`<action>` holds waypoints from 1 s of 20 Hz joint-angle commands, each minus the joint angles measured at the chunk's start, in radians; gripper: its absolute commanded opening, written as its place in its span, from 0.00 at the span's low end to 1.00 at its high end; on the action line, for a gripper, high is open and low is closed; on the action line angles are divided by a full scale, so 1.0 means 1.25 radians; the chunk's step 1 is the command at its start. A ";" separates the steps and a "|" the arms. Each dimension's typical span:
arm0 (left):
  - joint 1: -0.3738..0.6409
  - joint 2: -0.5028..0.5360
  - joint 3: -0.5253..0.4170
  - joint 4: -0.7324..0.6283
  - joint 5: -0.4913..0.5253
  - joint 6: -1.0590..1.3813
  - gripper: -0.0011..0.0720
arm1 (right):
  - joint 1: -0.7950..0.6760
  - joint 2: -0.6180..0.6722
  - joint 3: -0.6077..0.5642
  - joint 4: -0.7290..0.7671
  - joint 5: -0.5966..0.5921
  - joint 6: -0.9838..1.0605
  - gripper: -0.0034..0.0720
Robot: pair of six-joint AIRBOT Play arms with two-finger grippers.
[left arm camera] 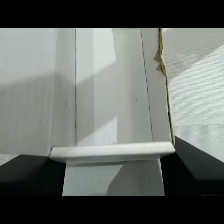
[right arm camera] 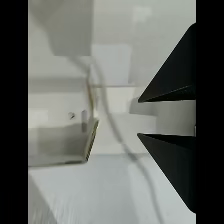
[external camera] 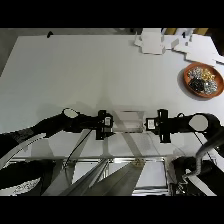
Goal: Fold the box and place the chain.
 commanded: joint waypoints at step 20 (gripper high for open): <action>0.000 0.000 0.000 0.000 -0.002 0.000 0.03 | -0.005 -0.209 -0.031 0.373 -0.119 -0.241 0.28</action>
